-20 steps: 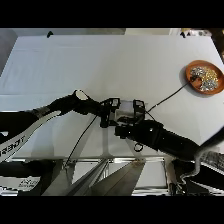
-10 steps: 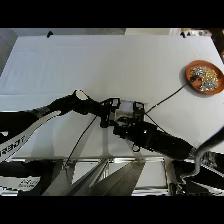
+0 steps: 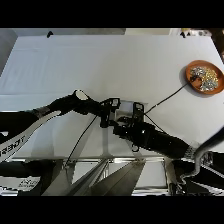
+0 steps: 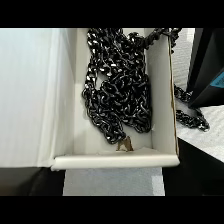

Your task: Fold the box and place the chain.

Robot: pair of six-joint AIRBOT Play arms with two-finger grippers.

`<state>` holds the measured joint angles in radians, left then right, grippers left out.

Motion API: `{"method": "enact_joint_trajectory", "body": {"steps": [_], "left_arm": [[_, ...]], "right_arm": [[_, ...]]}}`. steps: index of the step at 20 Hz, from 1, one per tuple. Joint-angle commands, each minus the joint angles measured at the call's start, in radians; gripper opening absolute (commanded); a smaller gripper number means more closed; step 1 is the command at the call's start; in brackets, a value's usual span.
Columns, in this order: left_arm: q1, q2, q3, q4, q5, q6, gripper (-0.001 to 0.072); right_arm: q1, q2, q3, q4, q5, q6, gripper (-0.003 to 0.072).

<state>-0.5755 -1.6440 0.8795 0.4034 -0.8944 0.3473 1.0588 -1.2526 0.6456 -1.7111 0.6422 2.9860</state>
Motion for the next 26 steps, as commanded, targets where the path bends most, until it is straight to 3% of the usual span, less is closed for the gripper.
{"method": "enact_joint_trajectory", "body": {"steps": [1, 3, 4, 9, 15, 20, 26], "left_arm": [[0.000, 0.001, 0.001, 0.000, 0.000, 0.000, 0.0211], [0.000, 0.001, 0.001, 0.000, 0.000, 0.000, 0.0211], [0.000, 0.001, 0.001, 0.000, 0.000, 0.000, 0.0211], [0.000, 0.001, 0.001, 0.000, 0.000, 0.000, 0.0211], [0.000, 0.001, 0.001, 0.000, 0.000, 0.000, 0.0211], [0.000, 0.001, 0.001, 0.000, 0.000, 0.000, 0.0211], [0.000, 0.001, 0.001, 0.000, 0.000, 0.000, 0.0211]], "right_arm": [[0.001, -0.009, 0.000, 0.014, -0.032, 0.002, 0.0106], [0.001, -0.009, 0.000, 0.014, -0.026, 0.001, 0.0095], [0.001, -0.009, 0.000, 0.014, -0.026, -0.007, 0.0022], [0.016, 0.018, 0.001, 0.025, -0.028, -0.018, 0.0019], [0.037, 0.261, 0.001, -0.008, 0.089, -0.143, 0.0019], [0.036, 0.472, 0.001, -0.126, 0.099, -0.141, 0.0018], [-0.118, 0.530, 0.001, -0.172, 0.079, -0.218, 0.0019]]}}
